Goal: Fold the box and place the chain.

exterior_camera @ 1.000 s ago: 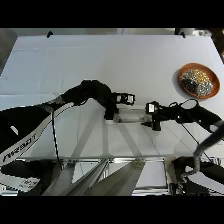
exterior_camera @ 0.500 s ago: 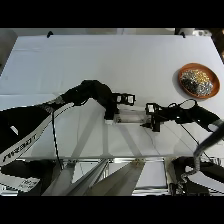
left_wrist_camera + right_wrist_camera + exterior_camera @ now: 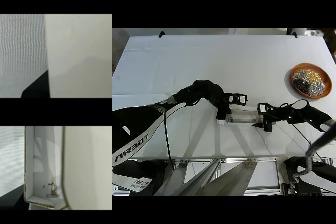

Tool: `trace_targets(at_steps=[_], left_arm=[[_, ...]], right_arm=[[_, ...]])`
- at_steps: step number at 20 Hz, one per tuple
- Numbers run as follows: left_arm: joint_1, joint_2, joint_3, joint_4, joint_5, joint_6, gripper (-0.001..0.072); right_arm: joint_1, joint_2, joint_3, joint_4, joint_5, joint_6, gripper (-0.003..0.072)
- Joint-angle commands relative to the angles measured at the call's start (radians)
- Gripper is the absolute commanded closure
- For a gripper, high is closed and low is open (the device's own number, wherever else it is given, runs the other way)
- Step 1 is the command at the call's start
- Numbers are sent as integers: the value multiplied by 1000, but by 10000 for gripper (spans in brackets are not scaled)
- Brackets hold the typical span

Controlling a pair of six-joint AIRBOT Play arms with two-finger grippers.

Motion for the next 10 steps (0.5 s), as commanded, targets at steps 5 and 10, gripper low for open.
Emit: trace_targets(at_steps=[5, 10], left_arm=[[0, 0, 0, 0, 0, 0, 696], [0, 0, 0, 0, 0, 0, 696]], right_arm=[[0, -1, 0, -1, -18, -2, 278], [0, 0, 0, 0, -20, -8, 277]])
